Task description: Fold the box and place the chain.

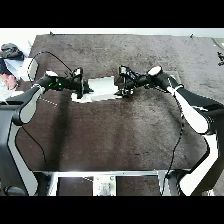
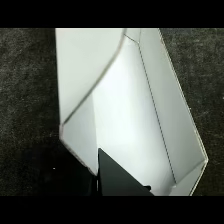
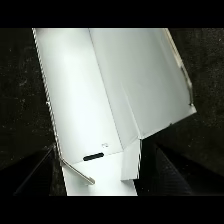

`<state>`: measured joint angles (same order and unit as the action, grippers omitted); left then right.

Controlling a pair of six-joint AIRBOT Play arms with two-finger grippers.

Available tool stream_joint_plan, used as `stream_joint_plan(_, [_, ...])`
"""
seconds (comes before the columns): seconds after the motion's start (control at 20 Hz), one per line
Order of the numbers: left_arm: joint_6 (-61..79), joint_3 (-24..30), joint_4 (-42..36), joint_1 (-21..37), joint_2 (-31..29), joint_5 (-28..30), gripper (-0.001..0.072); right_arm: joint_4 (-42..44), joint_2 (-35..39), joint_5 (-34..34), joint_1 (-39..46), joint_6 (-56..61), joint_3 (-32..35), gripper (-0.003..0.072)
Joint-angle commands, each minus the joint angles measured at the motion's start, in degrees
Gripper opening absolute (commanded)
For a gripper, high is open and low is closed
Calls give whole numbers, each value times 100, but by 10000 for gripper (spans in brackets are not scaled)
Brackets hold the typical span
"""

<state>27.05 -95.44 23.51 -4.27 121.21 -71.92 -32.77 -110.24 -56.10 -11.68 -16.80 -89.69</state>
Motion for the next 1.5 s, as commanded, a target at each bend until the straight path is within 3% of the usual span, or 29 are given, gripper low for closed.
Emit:
stream_joint_plan(0.0, [2, 2, 2, 2, -2, 0, 12, 4, -271, -455, 20, -17, -291, 702])
stream_joint_plan(0.2, [2, 2, 2, 2, -2, 0, 12, 9, -767, -1115, 26, -4, -992, 703])
stream_joint_plan(0.5, [2, 2, 2, 2, -2, 0, 12, 125, -916, -1486, 24, 251, -1069, 702])
stream_joint_plan(1.45, [2, 2, 2, 2, -2, 0, 12, 138, -1228, -1300, 7, 138, -1078, 700])
